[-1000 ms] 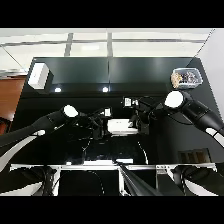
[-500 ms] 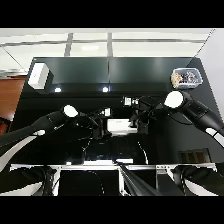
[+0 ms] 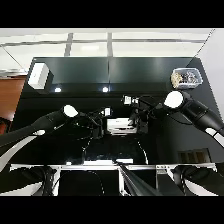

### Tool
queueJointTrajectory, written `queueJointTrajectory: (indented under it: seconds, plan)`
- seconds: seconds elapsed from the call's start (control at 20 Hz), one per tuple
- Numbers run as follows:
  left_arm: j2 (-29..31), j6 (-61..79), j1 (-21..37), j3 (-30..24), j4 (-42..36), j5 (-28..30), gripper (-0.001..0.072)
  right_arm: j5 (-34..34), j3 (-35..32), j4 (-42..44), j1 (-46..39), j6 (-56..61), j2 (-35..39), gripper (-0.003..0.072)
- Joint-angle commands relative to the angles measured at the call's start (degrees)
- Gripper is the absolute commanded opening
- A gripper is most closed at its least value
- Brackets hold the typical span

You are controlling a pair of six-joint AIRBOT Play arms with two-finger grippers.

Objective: Fold the box and place the chain.

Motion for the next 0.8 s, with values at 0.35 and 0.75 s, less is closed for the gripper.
queueJointTrajectory:
  seconds: [0.35,0.75]
  plan:
    - [0.0,0.0,0.0,0.0,0.0,-0.1,0.0399,1.3,0.0,0.0,0.0,0.0,0.0,0.023]
    - [0.0,0.0,0.0,0.0,0.0,-0.1,0.0399,1.2,-0.8,0.1,0.0,0.0,-0.1,0.023]
